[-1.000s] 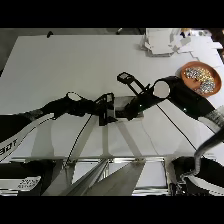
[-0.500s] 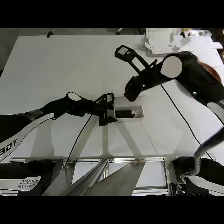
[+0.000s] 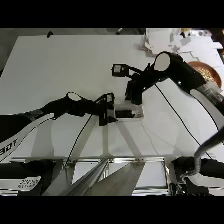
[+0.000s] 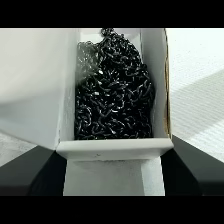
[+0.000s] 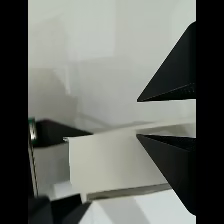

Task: Fold the box and place the chain.

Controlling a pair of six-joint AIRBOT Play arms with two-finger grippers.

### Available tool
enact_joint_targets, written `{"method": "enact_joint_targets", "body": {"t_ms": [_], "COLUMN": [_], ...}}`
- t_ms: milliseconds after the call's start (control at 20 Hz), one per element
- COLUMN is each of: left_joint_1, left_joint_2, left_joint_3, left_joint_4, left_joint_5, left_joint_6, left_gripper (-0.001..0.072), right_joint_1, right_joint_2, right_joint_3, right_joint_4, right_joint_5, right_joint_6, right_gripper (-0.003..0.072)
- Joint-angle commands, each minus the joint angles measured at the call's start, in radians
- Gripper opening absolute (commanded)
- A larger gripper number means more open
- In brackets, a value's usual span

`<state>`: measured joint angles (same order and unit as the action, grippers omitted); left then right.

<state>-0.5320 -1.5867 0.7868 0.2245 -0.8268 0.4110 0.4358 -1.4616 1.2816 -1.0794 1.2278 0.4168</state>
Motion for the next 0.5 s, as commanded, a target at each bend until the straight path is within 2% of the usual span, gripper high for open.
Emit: {"method": "enact_joint_targets", "body": {"t_ms": [0, 250, 400, 450], "left_joint_1": [0.0, 0.0, 0.0, 0.0], "left_joint_2": [0.0, 0.0, 0.0, 0.001], "left_joint_3": [0.0, 0.0, 0.0, 0.0], "left_joint_4": [0.0, 0.0, 0.0, 0.0], "left_joint_5": [0.0, 0.0, 0.0, 0.0], "left_joint_6": [0.0, 0.0, 0.0, 0.0], "left_gripper": [0.0151, 0.0151, 0.0151, 0.0151], "right_joint_1": [-0.001, 0.0, 0.007, 0.014], "right_joint_2": [0.016, 0.114, 0.13, 0.13], "right_joint_3": [-0.033, -0.153, -0.193, -0.196], "right_joint_4": [0.038, 0.061, 0.061, 0.06], "right_joint_5": [0.045, 0.031, 0.01, 0.009], "right_joint_6": [-0.07, -0.117, -0.13, -0.13], "right_gripper": [0.0232, 0.024, 0.0244, 0.0272]}}
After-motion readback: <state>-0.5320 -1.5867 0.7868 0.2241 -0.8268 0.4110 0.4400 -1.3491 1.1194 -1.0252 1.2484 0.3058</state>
